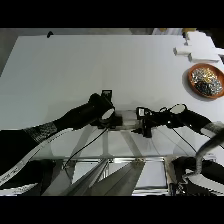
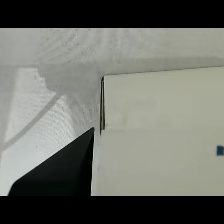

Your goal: Fold the box and place the chain.

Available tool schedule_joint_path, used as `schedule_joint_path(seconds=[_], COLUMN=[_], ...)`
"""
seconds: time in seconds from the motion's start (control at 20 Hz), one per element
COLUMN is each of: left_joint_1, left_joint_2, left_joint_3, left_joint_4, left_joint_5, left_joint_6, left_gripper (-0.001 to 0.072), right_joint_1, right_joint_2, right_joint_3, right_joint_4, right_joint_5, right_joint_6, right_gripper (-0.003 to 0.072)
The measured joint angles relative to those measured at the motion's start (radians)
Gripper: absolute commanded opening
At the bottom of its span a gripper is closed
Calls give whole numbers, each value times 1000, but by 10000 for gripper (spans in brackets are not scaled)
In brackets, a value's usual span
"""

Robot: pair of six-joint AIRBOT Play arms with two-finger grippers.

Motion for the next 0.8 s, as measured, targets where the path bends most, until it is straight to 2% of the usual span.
schedule_joint_path(seconds=[0.1, 0.15, 0.2, 0.4, 0.45, 0.5, 0.55, 0.8], left_joint_1=[-2, -2, -3, -3, -3, -3, -3, -3], left_joint_2=[-8, -10, -11, -15, -16, -16, -20, -15], left_joint_3=[0, 0, 0, 0, 0, 0, -2, -1], left_joint_4=[-1, -1, -2, -3, -3, -2, -3, -1], left_joint_5=[3, 1, 0, -2, -2, 1, 13, 0], left_joint_6=[-1, -1, -5, -16, -18, -16, -16, -23], left_gripper=[74, 55, 4, 2, 47, 167, 225, 201], right_joint_1=[0, 0, 0, 0, 0, 0, 0, 0], right_joint_2=[0, 0, 0, 0, 0, 0, 0, 0], right_joint_3=[0, 0, 0, 0, 0, 0, 0, 0], right_joint_4=[0, 0, 0, 0, 0, 0, 0, 0], right_joint_5=[0, 0, 0, 0, 0, 0, 0, 0], right_joint_6=[0, 0, 0, 0, 0, 0, 0, 0], right_gripper=[399, 399, 399, 399, 399, 399, 399, 399])
